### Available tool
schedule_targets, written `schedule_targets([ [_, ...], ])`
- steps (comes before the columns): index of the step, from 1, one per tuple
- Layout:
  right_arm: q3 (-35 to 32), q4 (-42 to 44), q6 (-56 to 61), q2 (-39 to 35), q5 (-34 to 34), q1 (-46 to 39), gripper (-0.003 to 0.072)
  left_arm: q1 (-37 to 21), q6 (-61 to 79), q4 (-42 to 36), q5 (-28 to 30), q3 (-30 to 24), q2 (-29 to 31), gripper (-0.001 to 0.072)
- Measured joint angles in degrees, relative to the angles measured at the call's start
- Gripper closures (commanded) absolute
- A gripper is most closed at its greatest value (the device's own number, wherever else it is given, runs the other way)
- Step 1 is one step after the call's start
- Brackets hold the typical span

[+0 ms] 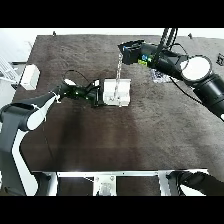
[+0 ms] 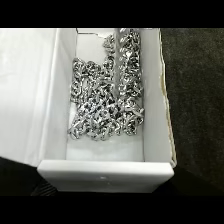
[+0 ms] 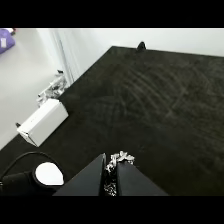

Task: Fold the box and place the chain.

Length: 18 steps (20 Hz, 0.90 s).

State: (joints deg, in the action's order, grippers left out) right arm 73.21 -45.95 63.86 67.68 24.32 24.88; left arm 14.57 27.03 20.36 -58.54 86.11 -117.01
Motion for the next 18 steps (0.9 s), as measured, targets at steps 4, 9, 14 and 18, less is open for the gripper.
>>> schedule_targets([
  [4,3.19,0.0,-0.02,0.59,-1.36,-1.18,0.0684,0.0,-0.02,0.0,0.0,0.0,0.0,0.024],
  [9,8.76,0.0,-1.88,0.76,-1.03,-1.14,0.0683,0.0,-0.02,0.0,0.0,0.0,0.0,0.0239],
  [14,10.36,-0.35,-3.08,0.9,0.42,-1.05,0.0683,0.0,-0.02,0.0,0.0,0.0,0.0,0.0239],
  [18,8.09,-0.57,-3.37,1.05,1.22,-1.05,0.0683,0.0,0.0,0.0,0.0,0.0,0.0,0.0239],
])
